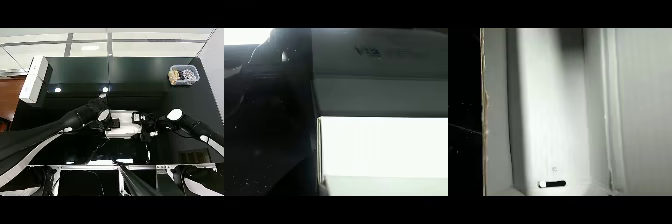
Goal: Fold the box and place the chain.
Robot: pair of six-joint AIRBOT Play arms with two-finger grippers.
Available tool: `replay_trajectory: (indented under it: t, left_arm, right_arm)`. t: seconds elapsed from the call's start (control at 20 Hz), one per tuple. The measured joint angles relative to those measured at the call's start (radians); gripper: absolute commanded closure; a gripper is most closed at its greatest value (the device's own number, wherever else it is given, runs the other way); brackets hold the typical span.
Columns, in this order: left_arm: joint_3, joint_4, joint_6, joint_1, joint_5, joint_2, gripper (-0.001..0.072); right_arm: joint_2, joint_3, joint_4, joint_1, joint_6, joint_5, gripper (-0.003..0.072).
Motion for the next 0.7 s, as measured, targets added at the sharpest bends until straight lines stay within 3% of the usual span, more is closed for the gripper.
replay_trajectory:
  t: [0.7]
  left_arm:
    - [0.0, 0.003, 0.038, 0.0, 0.004, -0.002, 0.0686]
  right_arm:
    - [0.147, 0.0, -0.196, -0.03, 0.048, 0.053, 0.0061]
